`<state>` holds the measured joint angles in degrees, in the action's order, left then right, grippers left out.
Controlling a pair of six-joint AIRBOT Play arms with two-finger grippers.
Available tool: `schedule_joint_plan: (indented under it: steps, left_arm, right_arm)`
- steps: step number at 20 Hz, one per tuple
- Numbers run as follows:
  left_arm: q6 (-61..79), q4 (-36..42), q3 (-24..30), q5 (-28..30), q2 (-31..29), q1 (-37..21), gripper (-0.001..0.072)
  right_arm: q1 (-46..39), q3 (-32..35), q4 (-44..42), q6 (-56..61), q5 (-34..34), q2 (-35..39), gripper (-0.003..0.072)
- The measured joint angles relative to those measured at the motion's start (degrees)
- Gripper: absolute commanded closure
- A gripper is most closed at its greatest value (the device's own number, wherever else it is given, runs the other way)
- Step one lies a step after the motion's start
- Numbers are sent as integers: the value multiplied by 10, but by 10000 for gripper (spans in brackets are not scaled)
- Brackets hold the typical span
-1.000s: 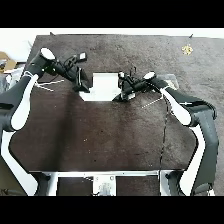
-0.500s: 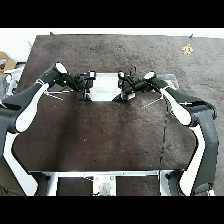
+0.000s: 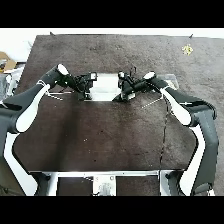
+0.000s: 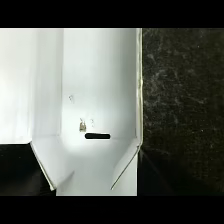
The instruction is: Fold the box and place the chain.
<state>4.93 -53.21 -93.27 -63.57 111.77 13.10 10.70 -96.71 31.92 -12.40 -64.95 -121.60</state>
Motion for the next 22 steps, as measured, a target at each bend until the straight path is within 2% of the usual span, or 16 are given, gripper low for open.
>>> schedule_joint_plan:
  steps: [1, 9, 17, 22]
  left_arm:
    - [0, 0, 0, 0, 0, 0, 427]
    - [0, 5, 0, 1, 0, 0, 429]
    - [1, 70, 6, -1, 1, 0, 428]
    - [21, 136, 23, 9, 4, 1, 427]
  right_arm:
    - [0, 0, 0, 0, 0, 0, 248]
    - [0, 0, 0, 0, 0, 0, 248]
    - [0, 0, 0, 0, 0, 0, 248]
    - [0, 0, 0, 0, 0, 0, 248]
